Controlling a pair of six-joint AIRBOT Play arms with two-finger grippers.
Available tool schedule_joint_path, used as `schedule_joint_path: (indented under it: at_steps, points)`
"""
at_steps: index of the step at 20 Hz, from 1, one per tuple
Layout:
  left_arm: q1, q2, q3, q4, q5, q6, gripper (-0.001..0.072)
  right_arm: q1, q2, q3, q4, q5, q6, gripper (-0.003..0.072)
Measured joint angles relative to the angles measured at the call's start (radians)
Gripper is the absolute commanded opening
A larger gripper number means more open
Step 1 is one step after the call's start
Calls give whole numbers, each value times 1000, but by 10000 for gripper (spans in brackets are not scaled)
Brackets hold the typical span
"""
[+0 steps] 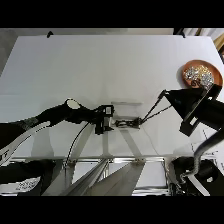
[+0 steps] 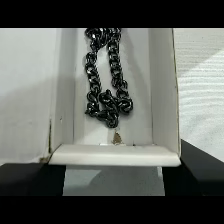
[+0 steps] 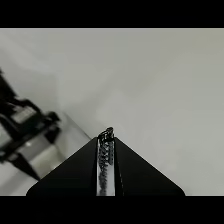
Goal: Fold the box and place the chain.
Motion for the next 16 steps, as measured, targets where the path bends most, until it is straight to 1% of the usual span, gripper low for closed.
schedule_joint_path:
  at_steps: [3, 7, 11, 16]
  points:
    - [0, 0, 0, 0, 0, 0, 212, 5, -11, 0, 90, -6, -54, 14]
    - [0, 0, 0, 0, 0, 0, 212, 8, -95, 0, 155, 4, -82, 14]
    - [0, 0, 0, 0, 0, 0, 212, 28, -231, 0, 179, 17, -95, 14]
    - [0, 0, 0, 0, 0, 0, 212, 151, -436, 0, 145, 5, -93, 14]
